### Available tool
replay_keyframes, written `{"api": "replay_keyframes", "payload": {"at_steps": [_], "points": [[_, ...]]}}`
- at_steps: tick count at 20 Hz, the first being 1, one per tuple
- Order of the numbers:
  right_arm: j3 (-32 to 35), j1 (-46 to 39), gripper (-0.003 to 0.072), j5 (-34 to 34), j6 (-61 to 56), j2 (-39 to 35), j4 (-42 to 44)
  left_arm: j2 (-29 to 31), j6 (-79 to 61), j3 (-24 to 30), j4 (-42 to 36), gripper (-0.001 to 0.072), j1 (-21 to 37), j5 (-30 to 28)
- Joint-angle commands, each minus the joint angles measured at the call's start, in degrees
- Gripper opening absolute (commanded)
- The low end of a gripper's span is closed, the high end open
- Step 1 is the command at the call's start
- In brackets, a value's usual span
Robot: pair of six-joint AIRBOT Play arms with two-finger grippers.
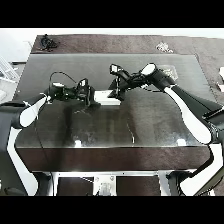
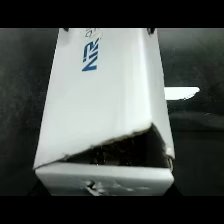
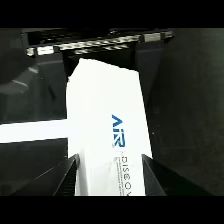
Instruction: Fold the box and place the chain.
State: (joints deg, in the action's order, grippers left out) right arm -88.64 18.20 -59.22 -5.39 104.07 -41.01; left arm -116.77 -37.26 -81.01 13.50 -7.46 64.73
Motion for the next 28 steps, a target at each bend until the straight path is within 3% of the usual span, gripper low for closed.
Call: {"api": "replay_keyframes", "payload": {"at_steps": [1, 7, 16, 28], "points": [[0.15, -0.04, 0.0463, 4.39, 0.11, -0.04, 0.07, 0.00, -0.28, 0.00, 0.17, 0.0462, 0.02, 0.26], [-2.12, -0.07, 0.0461, 4.37, 0.15, -1.38, 1.36, 0.00, -0.28, 0.00, 0.17, 0.0462, 0.02, 0.26], [0.00, -0.04, 0.0433, 1.51, 0.31, -1.27, 1.33, 0.00, -0.28, 0.00, 0.17, 0.0462, 0.02, 0.26], [2.01, -0.04, 0.0430, 2.80, 1.62, -1.27, 1.33, 0.00, -0.28, 0.00, 0.17, 0.0462, 0.02, 0.26]]}}
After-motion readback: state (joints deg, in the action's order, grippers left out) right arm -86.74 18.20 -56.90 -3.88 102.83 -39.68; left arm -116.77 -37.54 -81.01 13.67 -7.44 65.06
